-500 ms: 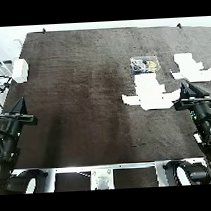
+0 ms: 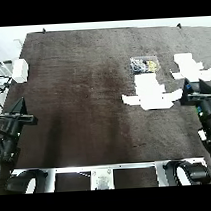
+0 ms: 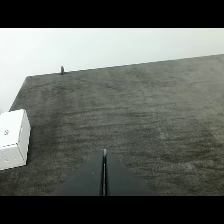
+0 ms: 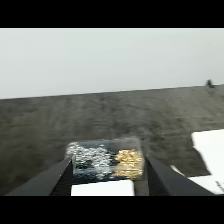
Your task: Fold the box and place the chain.
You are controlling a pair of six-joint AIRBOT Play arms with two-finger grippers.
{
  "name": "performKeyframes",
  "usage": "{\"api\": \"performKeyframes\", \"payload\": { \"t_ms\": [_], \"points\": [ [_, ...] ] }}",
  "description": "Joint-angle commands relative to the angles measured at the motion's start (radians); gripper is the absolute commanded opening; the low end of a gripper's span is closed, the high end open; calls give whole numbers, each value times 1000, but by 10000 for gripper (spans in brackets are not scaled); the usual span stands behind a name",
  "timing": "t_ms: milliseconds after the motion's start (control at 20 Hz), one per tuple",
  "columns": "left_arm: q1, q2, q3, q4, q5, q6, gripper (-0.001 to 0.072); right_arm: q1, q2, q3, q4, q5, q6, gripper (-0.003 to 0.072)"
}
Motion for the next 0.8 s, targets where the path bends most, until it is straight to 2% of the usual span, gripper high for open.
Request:
{"api": "performKeyframes", "payload": {
  "t_ms": [0, 100, 200, 250, 350, 450, 500, 750],
  "points": [
    [0, 1, 1, 0, -1, 0, 19, -52, -163, 118, 3, -62, 16, 517],
    [0, 1, 1, 0, -1, 0, 19, -131, -341, 217, 2, 55, 69, 515],
    [0, 1, 1, 0, -1, 0, 19, -235, -541, 322, -14, 299, 155, 515],
    [0, 1, 1, 0, -1, 0, 19, -294, -645, 385, -93, 432, 247, 515],
    [0, 1, 1, 0, -1, 0, 19, -418, -824, 530, -410, 696, 573, 518],
    [0, 1, 1, 0, -1, 0, 19, -527, -970, 685, -680, 922, 781, 542],
    [0, 1, 1, 0, -1, 0, 19, -570, -1023, 755, -755, 998, 832, 573],
    [0, 1, 1, 0, -1, 0, 19, -673, -1251, 1110, -1027, 1230, 953, 572]
  ]
}}
